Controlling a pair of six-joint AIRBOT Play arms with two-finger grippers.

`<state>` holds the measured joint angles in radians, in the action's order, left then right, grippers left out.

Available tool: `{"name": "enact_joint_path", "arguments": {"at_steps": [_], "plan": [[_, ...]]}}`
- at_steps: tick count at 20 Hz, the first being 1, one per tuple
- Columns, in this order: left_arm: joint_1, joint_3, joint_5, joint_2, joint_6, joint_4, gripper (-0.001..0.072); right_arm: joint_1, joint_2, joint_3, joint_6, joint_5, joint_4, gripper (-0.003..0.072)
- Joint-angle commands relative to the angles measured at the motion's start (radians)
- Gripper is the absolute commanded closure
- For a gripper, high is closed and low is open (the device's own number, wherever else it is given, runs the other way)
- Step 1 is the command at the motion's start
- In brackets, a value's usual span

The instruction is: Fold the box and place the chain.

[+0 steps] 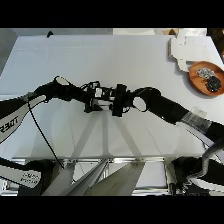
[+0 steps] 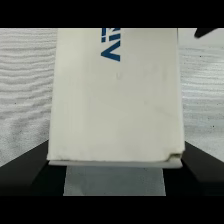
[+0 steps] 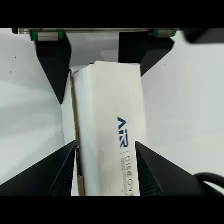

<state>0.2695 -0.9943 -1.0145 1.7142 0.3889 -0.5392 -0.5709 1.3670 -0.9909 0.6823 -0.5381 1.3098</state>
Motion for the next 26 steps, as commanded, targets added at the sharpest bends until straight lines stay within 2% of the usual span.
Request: {"name": "enact_joint_path", "arguments": {"at_steps": [1,4,6,7,8,9,13,18,22,26], "plan": [[0.000,0.000,0.001,0.000,-0.001,0.000,0.0373,0.000,-0.055,-0.001,0.032,-0.001,0.000,0.0277],[0.000,0.000,0.001,0.000,-0.001,0.000,0.0373,0.031,-0.092,-0.001,0.180,0.000,-0.046,0.0313],[0.000,0.000,0.001,0.000,-0.001,0.000,0.0373,0.098,-0.094,-0.001,0.191,0.000,-0.178,0.0440],[0.000,0.000,0.001,0.000,-0.001,0.000,0.0373,0.130,-0.093,-0.001,0.191,0.001,-0.260,0.0469],[0.000,0.000,0.001,0.000,-0.001,0.000,0.0373,0.159,-0.091,-0.001,0.193,0.001,-0.349,0.0542],[0.000,0.000,0.001,0.000,-0.001,0.000,0.0373,0.177,-0.089,-0.001,0.194,0.001,-0.421,0.0671],[0.000,0.000,0.001,0.000,-0.001,0.000,0.0373,0.185,-0.034,-0.001,0.193,-0.020,-0.650,0.0672],[0.000,0.000,0.001,0.000,-0.001,0.000,0.0373,0.185,0.137,-0.001,0.205,-0.055,-0.879,0.0672],[0.000,0.000,0.001,0.000,-0.001,0.000,0.0373,0.185,0.211,-0.001,0.204,-0.159,-0.892,0.0671],[0.000,0.000,0.001,0.000,-0.001,0.000,0.0373,0.185,0.214,-0.001,0.204,-0.155,-0.861,0.0670]]}}
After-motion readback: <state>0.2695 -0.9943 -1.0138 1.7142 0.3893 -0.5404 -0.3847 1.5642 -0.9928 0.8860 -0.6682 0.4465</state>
